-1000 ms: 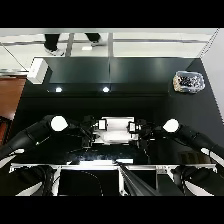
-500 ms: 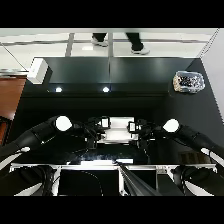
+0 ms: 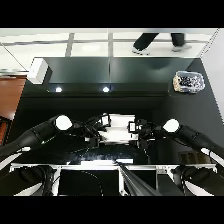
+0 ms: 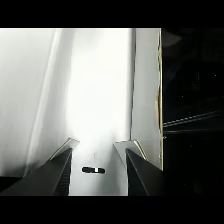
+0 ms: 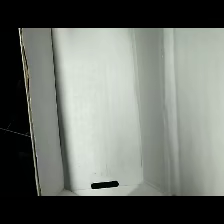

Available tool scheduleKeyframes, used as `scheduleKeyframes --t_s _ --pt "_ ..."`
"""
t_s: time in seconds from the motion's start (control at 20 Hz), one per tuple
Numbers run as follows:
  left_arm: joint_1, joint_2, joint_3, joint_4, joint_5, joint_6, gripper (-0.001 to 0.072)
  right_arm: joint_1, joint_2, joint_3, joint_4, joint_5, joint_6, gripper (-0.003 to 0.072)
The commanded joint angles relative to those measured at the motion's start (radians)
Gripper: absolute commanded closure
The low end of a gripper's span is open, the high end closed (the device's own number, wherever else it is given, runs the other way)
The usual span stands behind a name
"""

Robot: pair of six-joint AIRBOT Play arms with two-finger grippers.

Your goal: Fold the box and place the chain.

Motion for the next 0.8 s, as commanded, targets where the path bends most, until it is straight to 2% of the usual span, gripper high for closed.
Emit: scheduleKeyframes --t_s 0.0,0.05,0.1,0.15,0.2,0.25,0.3,0.35,0.55,0.65,0.75 --pt "0.0 -0.001 0.001 0.003 -0.006 -0.003 0.0333 0.001 -0.001 0.0 0.0 0.0 0.0 0.0487" --pt "0.0 -0.001 0.001 0.003 -0.006 -0.004 0.0427 0.001 -0.001 0.0 0.0 0.0 0.0 0.0486" --pt "0.0 -0.001 0.001 0.003 -0.006 -0.003 0.0413 0.001 -0.001 0.0 0.0 0.0 0.0 0.0486" --pt "0.0 0.0 0.001 0.003 -0.004 -0.003 0.0324 0.001 -0.001 0.0 0.0 0.0 0.0 0.0487" --pt "0.0 0.0 0.002 0.004 -0.004 -0.003 0.0314 0.001 -0.001 0.0 0.0 0.0 0.0 0.0486" --pt "0.001 0.001 0.003 0.011 -0.004 -0.004 0.0408 0.001 -0.001 0.0 0.0 0.0 0.0 0.0487" --pt "0.002 0.006 0.01 0.042 -0.02 -0.01 0.0613 0.001 -0.001 0.0 0.0 0.0 0.0 0.0487" --pt "0.007 0.016 0.022 0.097 -0.043 -0.06 0.0671 0.001 -0.001 0.0 0.0 0.0 0.0 0.0487" --pt "0.103 0.119 0.075 0.436 -0.192 -0.494 0.0681 0.001 -0.001 0.0 0.0 0.0 0.0 0.0487" --pt "0.199 0.187 0.072 0.569 -0.227 -0.748 0.0682 0.001 -0.001 0.0 0.0 0.0 0.0 0.0487" --pt "0.339 0.206 0.054 0.612 -0.29 -1.064 0.068 0.001 -0.001 0.0 0.0 0.0 0.0 0.0487"
